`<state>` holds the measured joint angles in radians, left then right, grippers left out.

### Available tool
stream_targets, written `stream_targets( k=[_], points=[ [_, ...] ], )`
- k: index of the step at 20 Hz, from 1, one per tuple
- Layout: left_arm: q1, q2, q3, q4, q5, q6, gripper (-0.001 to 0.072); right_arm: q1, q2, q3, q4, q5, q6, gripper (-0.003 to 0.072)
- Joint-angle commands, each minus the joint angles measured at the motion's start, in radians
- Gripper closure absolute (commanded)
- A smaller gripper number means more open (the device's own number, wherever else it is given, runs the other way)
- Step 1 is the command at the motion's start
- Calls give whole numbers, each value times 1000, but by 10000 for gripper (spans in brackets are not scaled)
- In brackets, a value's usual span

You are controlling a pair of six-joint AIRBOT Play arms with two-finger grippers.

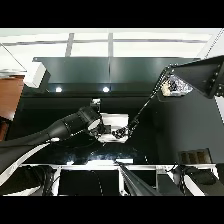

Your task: Fold the box and place the chain.

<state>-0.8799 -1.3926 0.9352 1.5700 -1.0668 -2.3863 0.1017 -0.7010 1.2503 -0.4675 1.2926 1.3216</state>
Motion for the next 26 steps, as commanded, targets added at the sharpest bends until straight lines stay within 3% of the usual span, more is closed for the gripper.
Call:
stream_targets(
  k=[1, 5, 11, 14, 21, 25, 26],
  points=[
    [-1, 0, 0, 0, 1, 0, 679, 77, -13, -18, 90, -58, -21, 653],
    [-1, 0, 0, 0, 1, 0, 679, 228, -90, -19, 76, -156, -37, 653],
    [-1, 0, 0, 0, 5, 0, 679, 298, -195, -25, -257, -134, 63, 653],
    [-1, 0, 0, 0, 8, 0, 679, 298, -200, -100, -359, -133, 104, 653],
    [-1, 0, 0, 0, 8, 0, 679, 325, -202, -413, -328, -257, 104, 652],
    [-1, 0, 0, 0, 8, 0, 679, 379, -236, -452, -330, -301, 102, 651],
    [-1, 0, 0, 0, 8, 0, 679, 380, -241, -452, -330, -301, 100, 536]
  ],
)
